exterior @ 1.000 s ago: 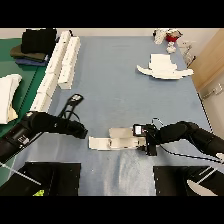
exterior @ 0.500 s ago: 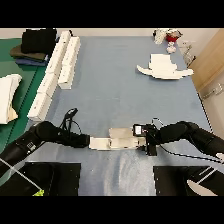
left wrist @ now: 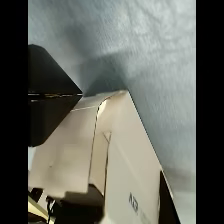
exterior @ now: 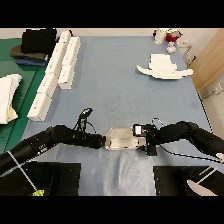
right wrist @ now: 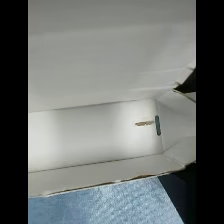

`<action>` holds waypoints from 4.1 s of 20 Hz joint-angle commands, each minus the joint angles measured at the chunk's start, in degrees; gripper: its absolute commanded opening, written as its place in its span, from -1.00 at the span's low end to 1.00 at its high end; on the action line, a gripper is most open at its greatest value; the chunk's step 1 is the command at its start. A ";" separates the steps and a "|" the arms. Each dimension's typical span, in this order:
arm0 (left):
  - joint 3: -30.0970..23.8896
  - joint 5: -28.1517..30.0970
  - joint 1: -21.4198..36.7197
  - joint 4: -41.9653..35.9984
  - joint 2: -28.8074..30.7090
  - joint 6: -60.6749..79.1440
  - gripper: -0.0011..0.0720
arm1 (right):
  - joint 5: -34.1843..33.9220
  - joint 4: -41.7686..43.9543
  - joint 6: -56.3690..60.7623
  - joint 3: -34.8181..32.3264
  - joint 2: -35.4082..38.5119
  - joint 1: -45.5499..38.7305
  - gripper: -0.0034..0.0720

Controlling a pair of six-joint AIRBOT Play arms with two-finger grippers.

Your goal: Fold the box.

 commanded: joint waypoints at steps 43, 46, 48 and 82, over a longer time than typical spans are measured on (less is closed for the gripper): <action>12.44 -4.50 -6.40 13.60 -7.08 -22.49 0.29 | 0.02 0.02 0.00 0.02 0.04 0.02 0.32; 17.53 -7.41 -10.40 25.75 -10.16 -35.78 0.29 | 0.02 0.02 0.00 0.02 0.04 0.02 0.32; 20.20 -10.32 -12.72 30.45 -12.37 -42.66 0.29 | 0.02 0.02 0.00 0.02 0.04 0.02 0.32; 35.74 -26.25 -23.28 46.36 -31.21 -63.23 0.36 | 0.02 0.02 0.00 0.02 0.04 0.02 0.32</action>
